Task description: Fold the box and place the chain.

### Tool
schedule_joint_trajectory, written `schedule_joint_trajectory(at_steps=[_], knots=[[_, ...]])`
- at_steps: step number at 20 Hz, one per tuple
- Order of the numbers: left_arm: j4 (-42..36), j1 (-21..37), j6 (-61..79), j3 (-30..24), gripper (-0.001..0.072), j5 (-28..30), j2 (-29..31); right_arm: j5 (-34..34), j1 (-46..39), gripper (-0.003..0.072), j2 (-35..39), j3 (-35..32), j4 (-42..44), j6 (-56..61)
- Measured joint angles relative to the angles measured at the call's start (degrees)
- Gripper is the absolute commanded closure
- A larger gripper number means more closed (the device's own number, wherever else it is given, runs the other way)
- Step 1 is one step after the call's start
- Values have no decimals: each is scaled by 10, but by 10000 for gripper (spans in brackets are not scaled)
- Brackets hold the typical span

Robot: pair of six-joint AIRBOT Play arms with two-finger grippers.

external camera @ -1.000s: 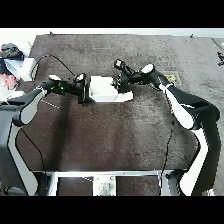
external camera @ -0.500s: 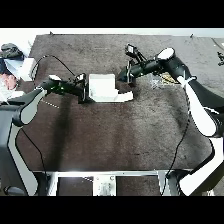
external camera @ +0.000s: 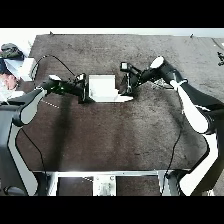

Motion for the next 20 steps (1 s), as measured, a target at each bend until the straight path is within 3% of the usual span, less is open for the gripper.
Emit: schedule_joint_trajectory(at_steps=[9,11,20], knots=[[0,0,0,0,248,0,0,-47,28,-9,-31,-2,-13,2],[0,0,0,0,248,0,0,-46,29,389,-32,-2,-14,3],[0,0,0,0,248,0,0,-43,35,393,-34,-2,12,5]])
